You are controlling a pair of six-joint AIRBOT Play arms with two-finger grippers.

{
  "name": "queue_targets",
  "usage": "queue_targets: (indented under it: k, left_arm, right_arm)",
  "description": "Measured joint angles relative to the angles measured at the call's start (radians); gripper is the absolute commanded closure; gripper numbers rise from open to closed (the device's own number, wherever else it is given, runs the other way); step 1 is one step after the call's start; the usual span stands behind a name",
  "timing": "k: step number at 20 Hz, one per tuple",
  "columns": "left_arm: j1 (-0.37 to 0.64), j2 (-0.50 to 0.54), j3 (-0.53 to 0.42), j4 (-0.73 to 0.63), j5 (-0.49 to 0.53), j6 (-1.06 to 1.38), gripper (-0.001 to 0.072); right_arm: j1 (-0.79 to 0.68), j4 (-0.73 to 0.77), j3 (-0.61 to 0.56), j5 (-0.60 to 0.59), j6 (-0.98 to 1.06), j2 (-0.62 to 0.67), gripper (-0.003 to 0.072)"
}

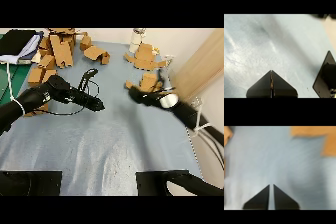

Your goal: Fold the box.

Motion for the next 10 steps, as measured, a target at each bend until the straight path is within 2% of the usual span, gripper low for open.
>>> queue_targets:
  k: [1,2,3,4,7,10]
  left_arm:
    - [0.0,0.0,0.0,0.0,0.009,0.0,0.0697]
    - [0.0,0.0,0.0,0.0,0.019,0.0,0.0697]
    - [0.0,0.0,0.0,0.0,0.028,0.0,0.0697]
    - [0.0,0.0,0.0,0.0,0.037,-0.001,0.0697]
    - [0.0,-0.002,0.0,0.0,0.069,-0.043,0.0696]
    - [0.0,-0.005,0.0,0.0,0.103,-0.093,0.0696]
  right_arm:
    - [-0.092,-0.037,0.028,0.037,-0.009,-0.006,0.0306]
    - [-0.193,-0.069,0.059,0.074,-0.026,-0.018,0.0303]
    - [-0.291,-0.095,0.092,0.103,-0.052,-0.035,0.0226]
    - [-0.378,-0.113,0.123,0.126,-0.079,-0.058,0.0212]
    - [-0.595,-0.112,0.231,0.185,-0.178,-0.176,0.0212]
    - [-0.72,-0.038,0.361,0.239,-0.303,-0.328,0.0211]
